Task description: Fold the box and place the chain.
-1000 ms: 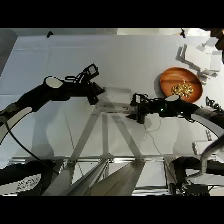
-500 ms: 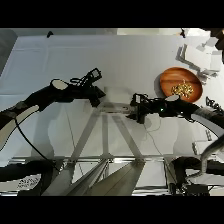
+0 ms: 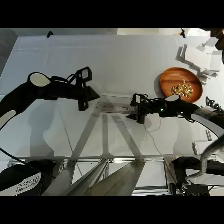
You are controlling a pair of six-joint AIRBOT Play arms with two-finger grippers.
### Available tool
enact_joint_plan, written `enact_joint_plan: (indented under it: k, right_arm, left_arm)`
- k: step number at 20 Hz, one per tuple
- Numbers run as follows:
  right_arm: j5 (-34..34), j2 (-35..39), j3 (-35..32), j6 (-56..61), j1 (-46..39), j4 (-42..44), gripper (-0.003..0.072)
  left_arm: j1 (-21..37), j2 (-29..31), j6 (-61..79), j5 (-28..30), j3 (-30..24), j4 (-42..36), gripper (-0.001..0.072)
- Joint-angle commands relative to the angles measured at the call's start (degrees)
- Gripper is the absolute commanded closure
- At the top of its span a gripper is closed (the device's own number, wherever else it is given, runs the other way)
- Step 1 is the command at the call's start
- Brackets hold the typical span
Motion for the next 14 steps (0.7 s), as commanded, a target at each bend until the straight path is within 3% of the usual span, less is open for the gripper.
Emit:
enact_joint_plan:
  k: [1, 2, 4, 5, 10, 14]
  right_arm:
    - [0.0, 0.0, 0.0, 0.0, 0.0, 0.0, 0.0179]
    - [0.0, 0.0, 0.0, 0.0, 0.0, 0.0, 0.0179]
    - [0.0, 0.0, 0.0, 0.0, 0.0, 0.0, 0.0179]
    - [0.0, 0.0, 0.0, 0.0, 0.0, 0.0, 0.0179]
    - [0.0, 0.0, 0.0, 0.0, 0.0, 0.0, 0.0179]
    - [0.0, 0.0, 0.0, 0.0, 0.0, 0.0, 0.0179]
  left_arm:
    - [1.1, 1.0, 0.3, -3.8, -0.5, 12.3, 0.07]
    - [1.1, 0.3, 0.3, -2.2, -1.0, 13.3, 0.0678]
    - [1.1, -1.8, 0.3, 1.6, -2.1, 13.3, 0.0401]
    - [1.2, -3.5, 0.3, 3.1, -2.2, 13.2, 0.0359]
    - [1.6, -11.5, 12.7, 3.7, -2.1, 6.1, 0.0356]
    - [1.6, -13.2, 17.0, 3.9, -2.1, 0.9, 0.0358]
